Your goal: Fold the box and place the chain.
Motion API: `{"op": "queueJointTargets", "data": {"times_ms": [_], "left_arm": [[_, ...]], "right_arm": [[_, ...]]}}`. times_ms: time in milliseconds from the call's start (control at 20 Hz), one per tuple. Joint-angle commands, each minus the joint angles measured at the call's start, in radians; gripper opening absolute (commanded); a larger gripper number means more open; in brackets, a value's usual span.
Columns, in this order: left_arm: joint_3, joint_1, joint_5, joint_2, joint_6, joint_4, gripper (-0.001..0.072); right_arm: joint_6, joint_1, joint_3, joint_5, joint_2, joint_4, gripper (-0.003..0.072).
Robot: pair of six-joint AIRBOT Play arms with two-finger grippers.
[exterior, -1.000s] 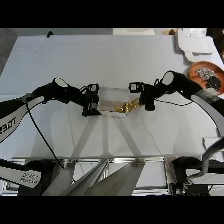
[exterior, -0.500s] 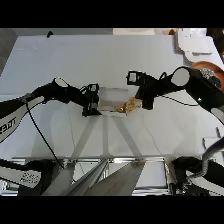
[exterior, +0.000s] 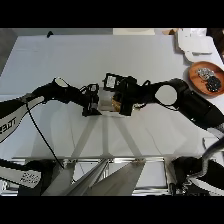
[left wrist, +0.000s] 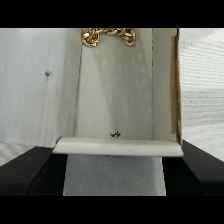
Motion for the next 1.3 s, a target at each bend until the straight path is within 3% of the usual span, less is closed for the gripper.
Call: {"op": "queueJointTargets", "data": {"times_ms": [0, 350, 600, 650, 700, 750, 1000, 1150, 1250], "left_arm": [[0.000, 0.001, 0.000, 0.001, 0.000, 0.000, 0.0261], [0.000, 0.001, 0.000, 0.001, 0.000, 0.000, 0.0261], [0.000, 0.001, 0.000, 0.001, 0.000, 0.000, 0.0261], [0.000, 0.001, 0.000, 0.001, 0.000, 0.000, 0.0261], [0.000, 0.000, 0.000, 0.001, 0.000, 0.000, 0.0261], [0.000, 0.001, 0.000, 0.001, 0.000, 0.000, 0.0261], [0.000, 0.000, 0.000, 0.001, 0.000, 0.000, 0.0261], [0.000, 0.001, 0.000, 0.001, 0.000, 0.000, 0.0261], [0.000, 0.000, 0.000, 0.001, 0.000, 0.000, 0.0261]], "right_arm": [[0.103, 0.047, 0.001, -0.094, -0.024, -0.004, 0.0014], [0.340, 0.046, 0.001, -0.070, -0.194, -0.126, 0.0014], [0.364, 0.046, 0.001, -0.026, -0.267, -0.125, 0.0018], [0.364, 0.046, 0.001, -0.027, -0.260, -0.121, 0.0066], [0.363, 0.046, 0.001, -0.028, -0.249, -0.119, 0.0186], [0.363, 0.046, 0.001, -0.029, -0.229, -0.119, 0.0258], [0.360, 0.020, 0.001, -0.010, -0.055, -0.122, 0.0283], [0.324, -0.084, 0.001, 0.076, 0.054, -0.121, 0.0343], [0.238, -0.187, 0.001, 0.164, 0.090, -0.118, 0.0343]]}}
